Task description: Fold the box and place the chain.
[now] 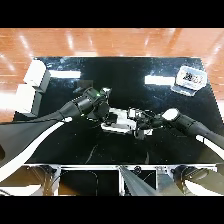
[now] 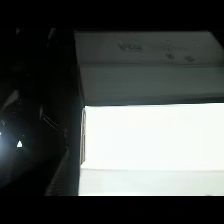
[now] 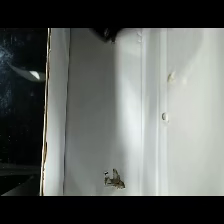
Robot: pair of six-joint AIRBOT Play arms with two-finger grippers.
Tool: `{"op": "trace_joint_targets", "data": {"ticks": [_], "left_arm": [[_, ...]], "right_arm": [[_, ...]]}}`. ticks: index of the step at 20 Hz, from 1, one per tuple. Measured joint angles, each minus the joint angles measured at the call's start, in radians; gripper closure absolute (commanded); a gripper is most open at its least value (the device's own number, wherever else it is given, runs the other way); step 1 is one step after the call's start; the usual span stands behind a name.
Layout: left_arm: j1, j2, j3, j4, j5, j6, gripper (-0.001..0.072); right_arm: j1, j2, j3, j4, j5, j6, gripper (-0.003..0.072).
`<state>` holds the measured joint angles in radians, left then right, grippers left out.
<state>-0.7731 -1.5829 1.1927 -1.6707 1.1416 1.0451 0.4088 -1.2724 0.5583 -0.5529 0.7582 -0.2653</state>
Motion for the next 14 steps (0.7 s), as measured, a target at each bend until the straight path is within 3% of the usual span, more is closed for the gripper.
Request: {"op": "trace_joint_targets", "data": {"ticks": [4, 10, 12, 13, 14], "left_arm": [[0.000, 0.000, 0.004, 0.001, 0.008, 0.005, 0.0188], [0.001, -0.002, 0.005, 0.014, 0.027, 0.006, 0.0325], [0.002, -0.003, 0.005, 0.016, 0.031, 0.006, 0.0580], [0.003, -0.003, 0.005, 0.016, 0.032, 0.003, 0.0663], [0.004, -0.003, 0.005, 0.017, 0.034, 0.004, 0.0688]], "right_arm": [[0.000, 0.000, 0.000, 0.000, 0.000, 0.000, 0.0061], [0.000, 0.000, 0.000, 0.000, 0.000, 0.000, 0.0061], [0.000, 0.000, 0.000, 0.000, 0.001, 0.000, 0.0061], [0.000, 0.000, 0.000, 0.002, 0.002, 0.001, 0.0061], [0.000, 0.000, 0.000, 0.001, 0.001, 0.000, 0.0061]]}}
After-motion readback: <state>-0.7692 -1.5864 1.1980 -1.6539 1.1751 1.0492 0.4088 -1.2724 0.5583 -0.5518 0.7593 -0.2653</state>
